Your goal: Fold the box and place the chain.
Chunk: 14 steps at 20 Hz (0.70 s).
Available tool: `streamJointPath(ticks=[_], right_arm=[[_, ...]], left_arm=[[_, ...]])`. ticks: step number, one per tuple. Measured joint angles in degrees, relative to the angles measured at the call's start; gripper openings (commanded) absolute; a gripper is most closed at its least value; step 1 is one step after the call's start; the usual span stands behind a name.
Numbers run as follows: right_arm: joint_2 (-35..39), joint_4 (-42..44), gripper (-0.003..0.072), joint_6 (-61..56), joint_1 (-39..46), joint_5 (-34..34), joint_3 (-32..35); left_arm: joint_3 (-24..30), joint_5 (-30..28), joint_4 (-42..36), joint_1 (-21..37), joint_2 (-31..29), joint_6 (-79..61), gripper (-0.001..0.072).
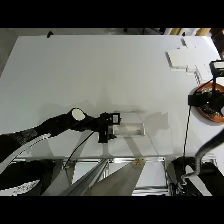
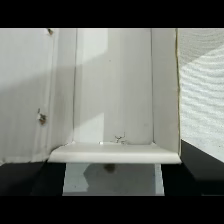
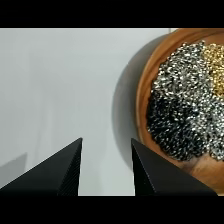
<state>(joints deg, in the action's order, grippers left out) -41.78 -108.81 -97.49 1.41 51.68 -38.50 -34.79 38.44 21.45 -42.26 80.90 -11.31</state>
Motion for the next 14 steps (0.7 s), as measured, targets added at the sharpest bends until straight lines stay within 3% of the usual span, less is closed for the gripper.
streamJointPath(ticks=[4, 11, 14], right_arm=[[-9.2, 5.0, 0.0299, 5.3, 11.0, -4.9, -3.2], [-23.8, 9.5, 0.0291, 9.5, 21.6, -7.1, -6.1], [-28.2, 10.6, 0.0225, 10.4, 24.9, -7.1, -6.3]], left_arm=[[0.0, 0.0, 0.0, 0.0, 0.0, 0.0, 0.0173], [0.0, 0.0, 0.0, 0.0, 0.0, 0.0, 0.0173], [0.0, 0.0, 0.0, 0.0, 0.0, 0.0, 0.0173]])
